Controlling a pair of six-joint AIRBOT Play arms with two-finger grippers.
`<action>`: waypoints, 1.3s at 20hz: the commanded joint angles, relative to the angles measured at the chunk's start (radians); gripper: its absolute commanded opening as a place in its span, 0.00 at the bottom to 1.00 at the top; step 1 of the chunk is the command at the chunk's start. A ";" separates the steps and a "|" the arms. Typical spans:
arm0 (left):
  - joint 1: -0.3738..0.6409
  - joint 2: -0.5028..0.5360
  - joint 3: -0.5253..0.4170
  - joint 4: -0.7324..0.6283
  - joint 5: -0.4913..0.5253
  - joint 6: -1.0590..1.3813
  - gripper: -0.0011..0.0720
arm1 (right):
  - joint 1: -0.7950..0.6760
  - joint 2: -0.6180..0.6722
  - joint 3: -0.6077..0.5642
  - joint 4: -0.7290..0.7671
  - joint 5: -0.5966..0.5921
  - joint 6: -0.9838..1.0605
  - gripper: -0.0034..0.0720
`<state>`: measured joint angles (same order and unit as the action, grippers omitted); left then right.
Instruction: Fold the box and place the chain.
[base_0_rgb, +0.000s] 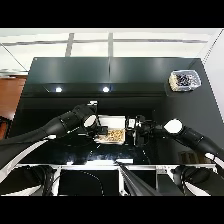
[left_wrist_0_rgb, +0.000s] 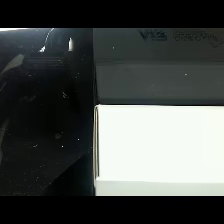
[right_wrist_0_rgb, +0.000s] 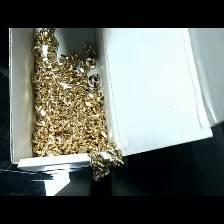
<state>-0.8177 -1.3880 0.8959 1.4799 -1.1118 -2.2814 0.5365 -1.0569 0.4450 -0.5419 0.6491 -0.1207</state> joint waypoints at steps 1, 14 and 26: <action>0.000 0.000 0.000 0.000 0.001 0.000 0.06 | 0.001 -0.003 0.000 0.010 -0.005 -0.010 0.15; 0.000 0.000 0.000 -0.005 0.005 0.000 0.06 | -0.050 0.220 0.020 -0.138 0.217 0.599 0.11; 0.000 0.000 0.000 -0.005 0.002 -0.006 0.06 | -0.138 0.232 0.037 0.250 0.198 0.713 0.73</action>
<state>-0.8177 -1.3880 0.8959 1.4761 -1.1072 -2.2814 0.4686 -0.8299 0.4797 -0.3176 0.8005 0.5488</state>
